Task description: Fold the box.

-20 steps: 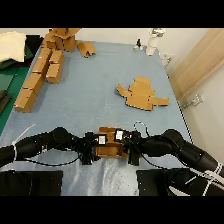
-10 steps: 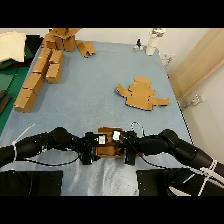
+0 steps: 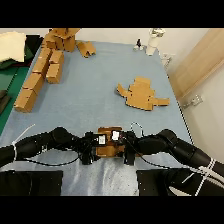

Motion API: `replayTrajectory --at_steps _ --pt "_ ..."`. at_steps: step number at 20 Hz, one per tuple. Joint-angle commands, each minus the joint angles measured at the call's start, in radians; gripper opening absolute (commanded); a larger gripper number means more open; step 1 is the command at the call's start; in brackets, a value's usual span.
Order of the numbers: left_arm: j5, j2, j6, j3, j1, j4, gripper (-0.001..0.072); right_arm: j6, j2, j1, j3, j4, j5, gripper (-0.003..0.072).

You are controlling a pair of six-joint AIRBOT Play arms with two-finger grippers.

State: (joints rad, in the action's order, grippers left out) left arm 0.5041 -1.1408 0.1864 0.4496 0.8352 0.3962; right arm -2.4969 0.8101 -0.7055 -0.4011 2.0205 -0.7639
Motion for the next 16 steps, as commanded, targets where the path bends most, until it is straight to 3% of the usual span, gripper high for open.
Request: replayTrajectory --at_steps 1,3,4,5,6,7,13,16 --pt "0.001 0.0 0.0 0.0 0.0 0.0 0.056 0.003 0.0 0.001 -0.001 -0.006 -0.021 0.0461" --pt "0.001 0.0 0.0 0.0 0.0 0.0 0.056 0.057 -0.001 0.001 -0.014 -0.056 -0.069 0.0455" --pt "0.001 0.0 0.0 0.0 0.0 0.0 0.056 0.13 -0.001 0.002 -0.029 -0.105 -0.105 0.0396" --pt "0.001 0.0 0.0 0.0 0.0 0.0 0.056 0.226 -0.001 0.002 -0.047 -0.167 -0.142 0.0199" --pt "0.001 0.0 0.0 0.0 0.0 0.0 0.056 0.333 -0.001 0.002 -0.065 -0.24 -0.171 0.0062" --pt "0.001 0.0 0.0 0.0 0.0 0.0 0.056 0.446 -0.001 0.002 -0.088 -0.327 -0.209 0.0015" --pt "0.001 0.0 0.0 0.0 0.0 0.0 0.056 0.912 -0.05 0.031 -0.185 -0.756 -0.443 0.0004" --pt "0.001 0.0 0.0 0.0 0.0 0.0 0.056 1.151 -0.103 0.156 -0.184 -0.79 -0.538 0.0004"
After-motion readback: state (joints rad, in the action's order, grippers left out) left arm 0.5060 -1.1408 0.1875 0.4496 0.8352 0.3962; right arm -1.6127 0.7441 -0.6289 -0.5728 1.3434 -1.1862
